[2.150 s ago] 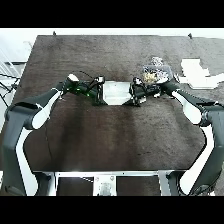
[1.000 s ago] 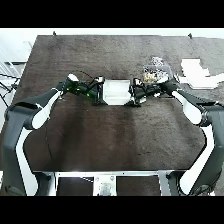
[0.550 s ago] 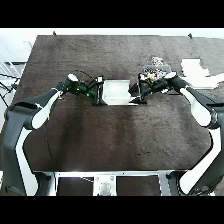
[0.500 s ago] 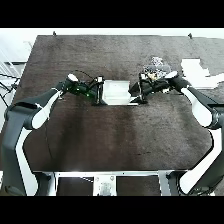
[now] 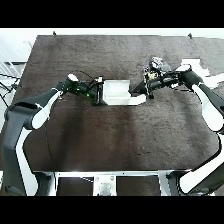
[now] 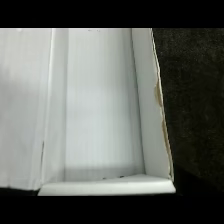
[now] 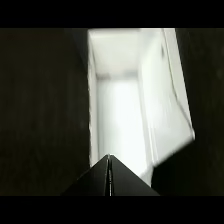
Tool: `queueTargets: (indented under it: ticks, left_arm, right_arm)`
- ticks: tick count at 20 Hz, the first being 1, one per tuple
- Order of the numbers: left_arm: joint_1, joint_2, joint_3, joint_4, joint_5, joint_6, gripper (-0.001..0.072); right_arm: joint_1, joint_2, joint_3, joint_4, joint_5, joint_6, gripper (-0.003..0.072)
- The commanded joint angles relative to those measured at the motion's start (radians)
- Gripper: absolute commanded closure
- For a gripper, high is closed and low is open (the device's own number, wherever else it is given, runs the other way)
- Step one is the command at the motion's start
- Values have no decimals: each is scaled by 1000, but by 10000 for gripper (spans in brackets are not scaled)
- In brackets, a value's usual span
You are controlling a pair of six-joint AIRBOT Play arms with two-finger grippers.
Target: Fold the box and place the chain.
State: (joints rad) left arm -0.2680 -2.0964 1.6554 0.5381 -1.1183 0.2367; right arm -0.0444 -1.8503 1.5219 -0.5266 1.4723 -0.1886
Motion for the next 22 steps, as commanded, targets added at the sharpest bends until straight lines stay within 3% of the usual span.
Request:
queueTargets:
  ticks: [1,7,9,16,22]
  left_arm:
    - [0,0,0,0,2,0,176]
    - [0,0,0,0,2,0,177]
    - [0,0,0,0,2,0,177]
    - [0,0,0,0,2,0,176]
    - [0,0,0,0,2,0,176]
  right_arm:
    - [30,3,-4,124,-22,57,673]
    - [68,3,-4,115,-376,212,674]
    - [75,0,-4,91,-446,228,674]
    - [89,-84,-4,-8,-470,295,673]
    - [91,-80,10,-6,-448,290,673]
